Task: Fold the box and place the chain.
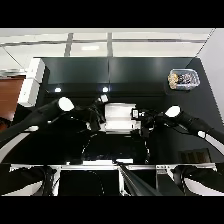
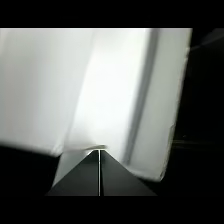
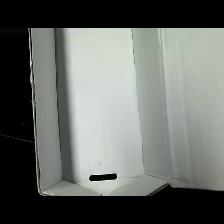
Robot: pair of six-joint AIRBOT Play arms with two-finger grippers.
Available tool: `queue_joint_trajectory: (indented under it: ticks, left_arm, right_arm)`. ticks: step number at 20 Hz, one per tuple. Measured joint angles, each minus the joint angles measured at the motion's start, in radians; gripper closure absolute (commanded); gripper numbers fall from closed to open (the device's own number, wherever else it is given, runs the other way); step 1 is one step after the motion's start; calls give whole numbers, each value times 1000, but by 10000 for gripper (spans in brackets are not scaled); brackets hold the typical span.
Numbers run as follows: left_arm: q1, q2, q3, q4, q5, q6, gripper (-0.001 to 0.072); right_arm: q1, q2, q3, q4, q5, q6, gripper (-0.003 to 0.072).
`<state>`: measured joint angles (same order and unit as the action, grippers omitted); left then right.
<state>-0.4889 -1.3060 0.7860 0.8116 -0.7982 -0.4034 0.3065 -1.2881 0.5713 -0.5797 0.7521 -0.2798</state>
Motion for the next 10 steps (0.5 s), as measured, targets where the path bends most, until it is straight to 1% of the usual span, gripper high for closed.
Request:
queue_joint_trajectory:
  ticks: [3, 5, 6, 8, 10]
  left_arm:
    - [103, 95, 2, 183, -37, -290, 681]
    - [201, 135, 2, 267, -82, -499, 681]
    - [252, 143, -3, 285, -99, -597, 681]
    - [357, 137, -27, 276, -164, -763, 681]
    - [447, 99, -66, 166, -245, -821, 682]
  right_arm:
    - [0, 0, 0, 0, 0, 0, 633]
    - [0, 0, 0, 0, 0, 0, 633]
    - [0, 0, 0, 0, 0, 0, 633]
    - [0, 0, 0, 0, 0, 0, 633]
    - [0, 0, 0, 0, 0, 0, 633]
